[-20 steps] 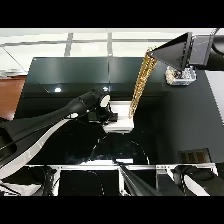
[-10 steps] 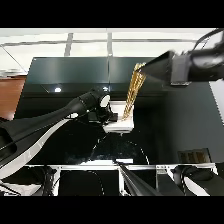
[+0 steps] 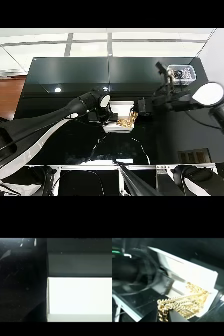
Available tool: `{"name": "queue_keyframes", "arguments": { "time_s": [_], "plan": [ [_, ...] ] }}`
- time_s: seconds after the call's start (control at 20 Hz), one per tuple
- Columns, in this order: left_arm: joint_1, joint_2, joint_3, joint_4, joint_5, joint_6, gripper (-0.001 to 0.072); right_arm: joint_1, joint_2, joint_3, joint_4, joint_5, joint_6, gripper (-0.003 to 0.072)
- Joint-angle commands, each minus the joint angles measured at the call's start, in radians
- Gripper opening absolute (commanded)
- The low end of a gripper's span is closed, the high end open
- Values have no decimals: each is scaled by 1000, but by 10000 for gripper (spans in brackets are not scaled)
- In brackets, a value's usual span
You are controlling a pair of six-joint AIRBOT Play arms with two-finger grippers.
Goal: Fold the box and place the chain.
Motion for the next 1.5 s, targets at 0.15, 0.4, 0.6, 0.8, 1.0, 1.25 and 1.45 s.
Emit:
{"name": "queue_keyframes", "arguments": {
  "time_s": [0.15, 0.4, 0.6, 0.8, 1.0, 1.25, 1.45],
  "plan": [
    [0, 1, 0, 0, -1, 0, 28, 68, -82, -77, 62, -138, 12, 14],
    [0, 1, 0, 0, 0, 0, 28, 73, -89, -76, 36, -143, 11, 407],
    [0, 0, 0, -1, 3, 0, 28, 21, -89, -76, -107, -115, 23, 407],
    [1, -2, 0, 0, 14, 0, 28, -3, -89, -76, -240, -60, 28, 407],
    [1, -1, 9, 5, -47, 23, 39, -4, -89, -76, -245, -50, 28, 407],
    [-2, 72, 47, 34, -60, 79, 641, -5, -89, -76, -246, -41, 28, 407],
    [1, 246, 10, 105, -60, 214, 641, -6, -89, -76, -246, -40, 28, 407]
  ]
}}
